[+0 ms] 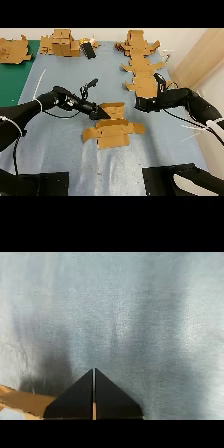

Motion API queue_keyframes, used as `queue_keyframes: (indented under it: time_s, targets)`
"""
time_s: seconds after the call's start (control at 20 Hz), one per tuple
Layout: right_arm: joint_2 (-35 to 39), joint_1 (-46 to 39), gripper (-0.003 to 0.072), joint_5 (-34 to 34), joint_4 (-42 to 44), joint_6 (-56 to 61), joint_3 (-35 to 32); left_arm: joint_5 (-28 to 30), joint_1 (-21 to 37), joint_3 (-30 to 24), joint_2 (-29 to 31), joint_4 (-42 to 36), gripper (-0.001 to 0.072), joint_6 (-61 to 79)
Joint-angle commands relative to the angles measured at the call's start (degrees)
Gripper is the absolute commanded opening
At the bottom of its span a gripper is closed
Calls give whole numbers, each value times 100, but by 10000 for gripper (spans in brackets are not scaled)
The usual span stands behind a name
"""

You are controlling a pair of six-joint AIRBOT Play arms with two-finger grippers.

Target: Fold the box.

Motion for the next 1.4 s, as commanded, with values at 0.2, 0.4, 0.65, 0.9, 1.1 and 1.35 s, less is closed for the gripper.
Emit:
queue_keyframes:
  time_s: [0.2, 0.4, 0.65, 0.9, 1.1, 1.35]
  targets:
    - [-120, 249, 20, 131, -109, -52, -4, -201, 76, 122, -345, 101, 13, -92]
    - [-179, 251, 20, 149, -120, -52, -4, -2, -129, 201, -267, 490, 13, 146]
    - [-188, 251, 20, 144, -219, -52, -4, 616, -494, 177, 87, 507, 13, 673]
    - [-190, 251, 20, 144, -299, -52, -4, 872, -553, 170, 304, 485, 13, 743]
    - [-190, 258, 20, 140, -356, -52, -4, 1241, -562, -177, 457, 184, 13, 977]
    - [-190, 260, 20, 151, -385, -52, -4, 2245, -796, -1145, 1285, -35, 13, 2033]
